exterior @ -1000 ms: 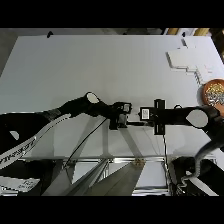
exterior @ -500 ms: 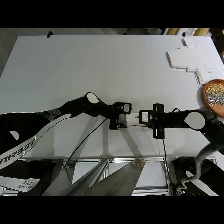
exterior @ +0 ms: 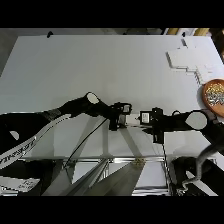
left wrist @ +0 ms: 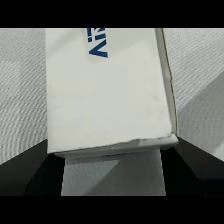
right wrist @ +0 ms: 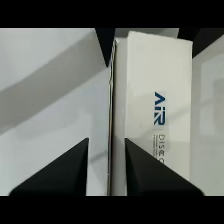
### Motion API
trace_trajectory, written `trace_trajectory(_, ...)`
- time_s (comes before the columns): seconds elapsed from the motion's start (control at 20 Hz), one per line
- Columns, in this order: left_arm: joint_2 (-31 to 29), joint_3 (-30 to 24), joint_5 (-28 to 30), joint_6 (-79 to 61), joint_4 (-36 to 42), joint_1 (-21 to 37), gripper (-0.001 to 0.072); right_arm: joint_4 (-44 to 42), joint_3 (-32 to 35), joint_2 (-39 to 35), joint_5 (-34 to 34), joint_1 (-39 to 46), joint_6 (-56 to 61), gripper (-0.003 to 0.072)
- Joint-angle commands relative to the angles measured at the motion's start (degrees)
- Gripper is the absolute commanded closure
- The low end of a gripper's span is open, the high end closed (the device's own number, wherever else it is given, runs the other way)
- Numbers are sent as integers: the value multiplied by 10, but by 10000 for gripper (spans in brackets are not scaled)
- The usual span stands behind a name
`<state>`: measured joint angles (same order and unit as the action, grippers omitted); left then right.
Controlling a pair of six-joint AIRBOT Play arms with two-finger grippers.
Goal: Fold the box and place the chain.
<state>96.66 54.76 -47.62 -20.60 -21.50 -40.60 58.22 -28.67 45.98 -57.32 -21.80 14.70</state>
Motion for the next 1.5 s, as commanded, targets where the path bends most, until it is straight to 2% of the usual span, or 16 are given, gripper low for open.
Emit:
trace_trajectory(0.0, 0, 0, 2, 0, 1, 0, 502, -40, 0, -1, 3, 17, 0, 597)
trace_trajectory(0.05, 0, 0, 3, 0, 1, 0, 502, -41, 0, -1, 9, 30, 0, 666)
trace_trajectory(0.25, 0, 0, 2, 0, 1, 0, 502, -40, 1, 11, 11, 68, 0, 667)
trace_trajectory(0.6, 0, 0, 3, 0, 1, 0, 502, -40, 13, 56, -4, 68, 0, 667)
trace_trajectory(1.15, 0, 0, 2, 0, 1, 0, 502, -26, 47, 57, 25, 68, -2, 667)
trace_trajectory(1.3, 0, 0, 2, 0, 1, 0, 502, -30, 40, 40, 30, 68, 20, 667)
trace_trajectory(1.45, 0, 0, 2, 0, 1, 0, 502, -24, -6, 7, 29, 68, 83, 667)
